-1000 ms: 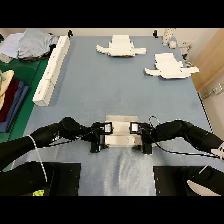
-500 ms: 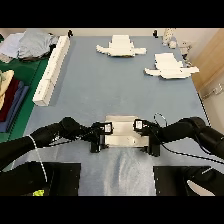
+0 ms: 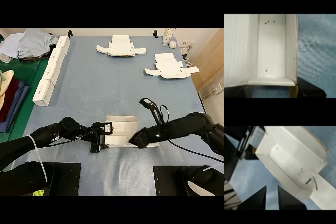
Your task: Fold the box.
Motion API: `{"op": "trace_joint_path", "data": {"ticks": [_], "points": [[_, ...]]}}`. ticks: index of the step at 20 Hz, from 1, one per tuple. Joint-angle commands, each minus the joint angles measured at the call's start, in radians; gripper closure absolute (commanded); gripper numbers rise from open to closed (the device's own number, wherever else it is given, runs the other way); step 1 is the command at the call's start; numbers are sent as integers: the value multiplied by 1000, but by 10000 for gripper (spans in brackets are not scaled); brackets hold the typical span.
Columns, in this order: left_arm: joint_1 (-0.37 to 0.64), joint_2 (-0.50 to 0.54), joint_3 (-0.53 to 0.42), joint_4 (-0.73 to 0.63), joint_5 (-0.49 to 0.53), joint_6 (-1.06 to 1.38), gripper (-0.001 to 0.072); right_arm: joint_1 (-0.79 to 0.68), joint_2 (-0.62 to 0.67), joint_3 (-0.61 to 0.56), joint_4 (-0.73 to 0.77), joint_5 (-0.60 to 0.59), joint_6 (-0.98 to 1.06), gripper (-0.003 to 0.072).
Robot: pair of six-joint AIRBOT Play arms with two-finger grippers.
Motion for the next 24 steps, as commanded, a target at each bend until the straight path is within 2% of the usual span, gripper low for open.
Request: {"op": "trace_joint_path", "data": {"ticks": [1,3,6,12,21,24], "points": [[0,0,0,0,1,0,238,38,-145,41,102,281,111,470],[0,0,0,0,0,0,238,18,-231,103,84,336,111,470],[0,0,0,0,1,0,238,-29,-341,178,44,323,111,470],[0,0,1,0,0,0,238,-6,-506,180,44,287,109,472],[0,0,0,0,0,0,238,7,-518,181,33,278,99,472],[0,0,1,0,1,0,238,5,-475,193,29,262,98,472]]}}
